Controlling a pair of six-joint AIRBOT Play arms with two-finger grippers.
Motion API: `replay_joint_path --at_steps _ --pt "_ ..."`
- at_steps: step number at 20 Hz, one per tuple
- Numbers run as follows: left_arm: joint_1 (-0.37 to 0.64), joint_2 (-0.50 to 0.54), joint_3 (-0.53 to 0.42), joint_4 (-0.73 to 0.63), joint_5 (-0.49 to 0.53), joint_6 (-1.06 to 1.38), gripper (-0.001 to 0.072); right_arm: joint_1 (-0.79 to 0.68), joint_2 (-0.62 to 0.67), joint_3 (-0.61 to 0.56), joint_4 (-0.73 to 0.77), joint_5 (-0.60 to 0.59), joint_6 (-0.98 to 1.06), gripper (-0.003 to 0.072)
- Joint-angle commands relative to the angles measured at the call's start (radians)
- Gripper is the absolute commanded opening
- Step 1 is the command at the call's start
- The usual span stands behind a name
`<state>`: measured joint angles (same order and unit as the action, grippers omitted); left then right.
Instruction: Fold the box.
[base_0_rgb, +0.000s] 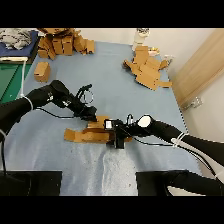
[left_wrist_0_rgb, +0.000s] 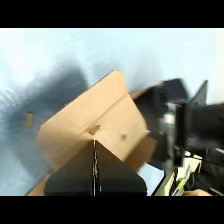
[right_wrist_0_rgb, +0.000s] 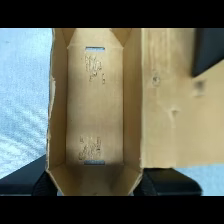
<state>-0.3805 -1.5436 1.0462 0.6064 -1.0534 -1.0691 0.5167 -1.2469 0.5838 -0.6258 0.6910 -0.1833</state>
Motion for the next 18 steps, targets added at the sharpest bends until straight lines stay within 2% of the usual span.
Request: replay_joint_path --at_steps 1,6,10,13,15,18 --pt "0.002 -0.051 0.002 0.055 -0.006 -0.079 0.0011 0.001 0.001 0.001 0.0 -0.001 0.0 0.0577" --pt "0.002 -0.052 0.009 0.065 -0.031 -0.07 0.0011 0.001 0.001 0.001 0.0 -0.001 0.0 0.0578" --pt "0.023 -0.039 0.032 -0.005 -0.085 0.187 0.0011 0.001 0.001 0.001 0.0 -0.001 0.0 0.0577" --pt "0.076 0.031 0.029 0.012 -0.091 0.475 0.001 0.001 0.001 0.001 0.0 -0.001 0.0 0.0577" --pt "0.112 0.101 0.011 0.034 -0.064 0.552 0.0009 0.001 0.001 0.001 0.0 -0.001 0.0 0.0577" --pt "0.124 0.24 -0.073 0.189 -0.016 0.678 0.001 0.001 0.001 0.001 0.001 0.0 0.0 0.0578"
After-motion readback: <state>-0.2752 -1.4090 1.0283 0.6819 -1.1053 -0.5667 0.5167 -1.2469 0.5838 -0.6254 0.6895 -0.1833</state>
